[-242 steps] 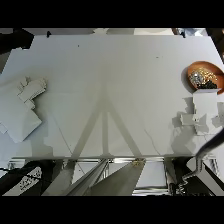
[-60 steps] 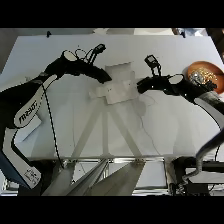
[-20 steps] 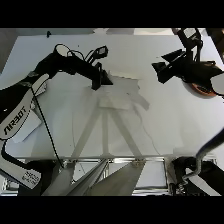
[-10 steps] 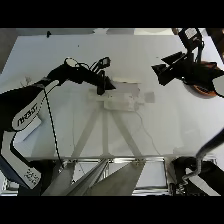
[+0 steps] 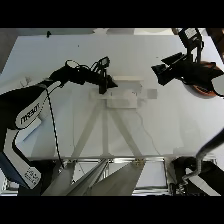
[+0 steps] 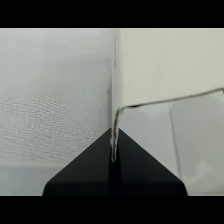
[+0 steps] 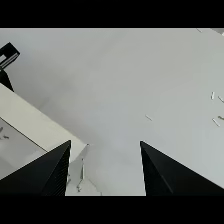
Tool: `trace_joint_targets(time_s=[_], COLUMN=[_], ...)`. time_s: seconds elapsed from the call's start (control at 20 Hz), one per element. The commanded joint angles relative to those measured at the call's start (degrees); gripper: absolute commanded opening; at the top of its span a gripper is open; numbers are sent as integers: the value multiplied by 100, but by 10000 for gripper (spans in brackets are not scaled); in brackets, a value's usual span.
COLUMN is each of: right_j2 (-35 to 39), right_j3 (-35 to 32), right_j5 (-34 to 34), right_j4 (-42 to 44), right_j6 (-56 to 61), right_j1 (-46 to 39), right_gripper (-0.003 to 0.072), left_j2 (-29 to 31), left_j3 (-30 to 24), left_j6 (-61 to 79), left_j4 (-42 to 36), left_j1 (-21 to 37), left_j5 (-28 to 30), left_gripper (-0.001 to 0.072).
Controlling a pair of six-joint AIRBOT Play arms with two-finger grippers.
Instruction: Fold the box and place the chain.
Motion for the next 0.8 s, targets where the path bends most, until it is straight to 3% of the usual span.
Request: trace_joint_targets(time_s=[0.0,0.45,0.75], right_j2=[-4,-4,-111], right_j3=[4,4,4], right_j5=[2,2,4], right_j4=[0,0,2], right_j6=[98,98,101], right_j1=[2,2,2], right_gripper=[455,455,455], left_j2=[-168,-162,-109], left_j3=[-4,0,0], left_j6=[61,57,-166], left_j4=[63,151,841], left_j1=[-4,-22,-326], left_j5=[-138,-83,363], left_gripper=[5,6,4])
